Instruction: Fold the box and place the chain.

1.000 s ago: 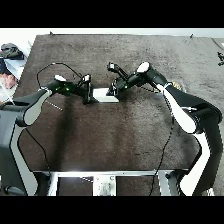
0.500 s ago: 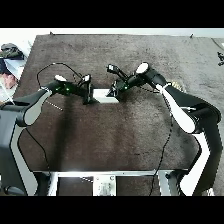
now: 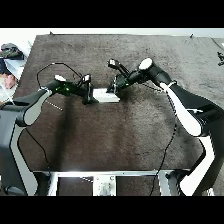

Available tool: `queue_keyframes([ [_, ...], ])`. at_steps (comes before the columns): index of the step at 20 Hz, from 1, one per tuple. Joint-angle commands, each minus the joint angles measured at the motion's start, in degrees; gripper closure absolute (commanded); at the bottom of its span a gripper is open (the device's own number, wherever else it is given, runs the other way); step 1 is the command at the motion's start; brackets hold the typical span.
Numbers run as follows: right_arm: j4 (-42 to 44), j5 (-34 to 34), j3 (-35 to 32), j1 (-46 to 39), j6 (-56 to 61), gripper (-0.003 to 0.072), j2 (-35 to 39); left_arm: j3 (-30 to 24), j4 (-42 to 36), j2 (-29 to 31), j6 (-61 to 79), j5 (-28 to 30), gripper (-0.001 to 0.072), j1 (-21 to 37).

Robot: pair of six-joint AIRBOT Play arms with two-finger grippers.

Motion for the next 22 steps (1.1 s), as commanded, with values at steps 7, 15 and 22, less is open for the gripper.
queue_keyframes([
  [7,9.0,-2.3,-4.2,-0.3,4.4,0.0705,10.3,0.0,0.1,0.0,0.3,-0.1,0.0295,0.0],
  [15,15.9,-52.0,-48.0,-0.3,4.4,0.0704,46.5,0.0,0.1,0.0,0.3,-0.1,0.0295,0.0],
  [22,17.0,-75.3,-76.7,-0.3,4.4,0.0704,77.9,0.0,0.1,0.0,0.3,-0.1,0.0295,0.0],
])
